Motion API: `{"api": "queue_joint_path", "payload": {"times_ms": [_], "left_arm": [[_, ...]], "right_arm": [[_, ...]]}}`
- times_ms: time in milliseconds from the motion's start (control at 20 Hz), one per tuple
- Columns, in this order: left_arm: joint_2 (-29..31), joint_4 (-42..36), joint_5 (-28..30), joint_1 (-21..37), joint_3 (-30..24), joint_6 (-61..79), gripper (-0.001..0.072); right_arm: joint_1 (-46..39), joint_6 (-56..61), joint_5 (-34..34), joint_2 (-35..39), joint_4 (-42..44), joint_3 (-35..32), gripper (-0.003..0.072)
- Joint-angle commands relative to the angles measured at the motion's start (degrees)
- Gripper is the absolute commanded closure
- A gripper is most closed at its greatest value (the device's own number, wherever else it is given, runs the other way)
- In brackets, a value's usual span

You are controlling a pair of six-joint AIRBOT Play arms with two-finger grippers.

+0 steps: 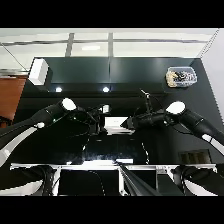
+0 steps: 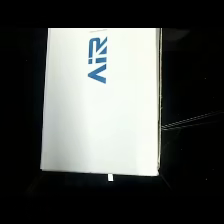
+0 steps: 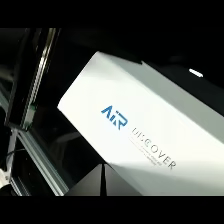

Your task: Fold the box and place the chain.

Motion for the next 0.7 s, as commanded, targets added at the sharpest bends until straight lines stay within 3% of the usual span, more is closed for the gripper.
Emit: {"api": "queue_joint_path", "payload": {"times_ms": [0,650], "left_arm": [[0.0,0.0,0.07,0.0,0.0,-0.02,0.023],[0.0,0.0,0.07,0.0,0.0,-0.02,0.0231]], "right_arm": [[0.46,0.76,-2.19,-1.38,1.53,-0.2,0.0677],[0.68,2.16,-3.13,-4.5,-5.18,-0.2,0.0677]]}}
